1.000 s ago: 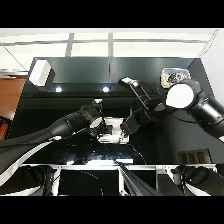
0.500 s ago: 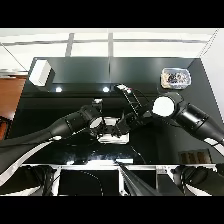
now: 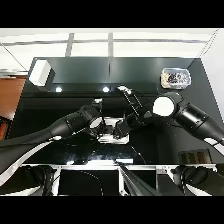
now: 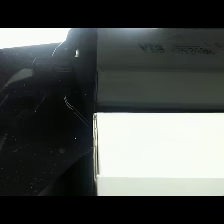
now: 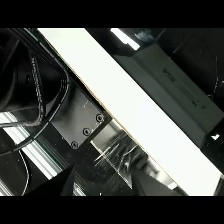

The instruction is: Fold the box and place the chain.

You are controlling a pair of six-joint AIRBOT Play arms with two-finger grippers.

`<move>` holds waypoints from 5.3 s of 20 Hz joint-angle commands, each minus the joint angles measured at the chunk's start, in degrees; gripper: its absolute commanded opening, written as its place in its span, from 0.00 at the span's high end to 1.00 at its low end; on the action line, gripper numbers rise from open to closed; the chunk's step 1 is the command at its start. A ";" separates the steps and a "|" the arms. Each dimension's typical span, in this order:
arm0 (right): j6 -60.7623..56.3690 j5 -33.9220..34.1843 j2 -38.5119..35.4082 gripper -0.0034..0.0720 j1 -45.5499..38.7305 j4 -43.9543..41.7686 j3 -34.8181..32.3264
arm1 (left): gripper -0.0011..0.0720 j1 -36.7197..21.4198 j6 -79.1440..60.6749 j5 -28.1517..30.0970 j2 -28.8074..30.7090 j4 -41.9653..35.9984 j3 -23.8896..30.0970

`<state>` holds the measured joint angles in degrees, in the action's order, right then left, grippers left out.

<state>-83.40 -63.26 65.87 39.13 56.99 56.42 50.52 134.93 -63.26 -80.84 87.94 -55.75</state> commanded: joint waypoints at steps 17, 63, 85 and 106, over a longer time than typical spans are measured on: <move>-0.17 -8.09 -14.43 0.40 -20.22 9.53 -0.02 | 0.19 -11.96 -49.96 -15.47 16.31 -1.70 -1.92; 14.43 9.86 6.56 0.00 -17.11 -10.75 -0.83 | 0.35 -31.19 -153.15 4.63 5.01 -55.43 20.83; 54.71 0.24 7.89 0.23 -4.63 -5.68 -0.85 | 0.35 -31.19 -153.13 4.61 5.01 -55.43 20.83; 39.21 0.31 3.56 0.63 0.02 5.25 -0.87 | 0.35 -31.19 -153.15 4.59 5.01 -55.43 20.83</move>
<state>-42.54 -63.75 69.47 38.83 61.43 55.57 19.29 -18.24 -58.65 -75.81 32.49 -34.87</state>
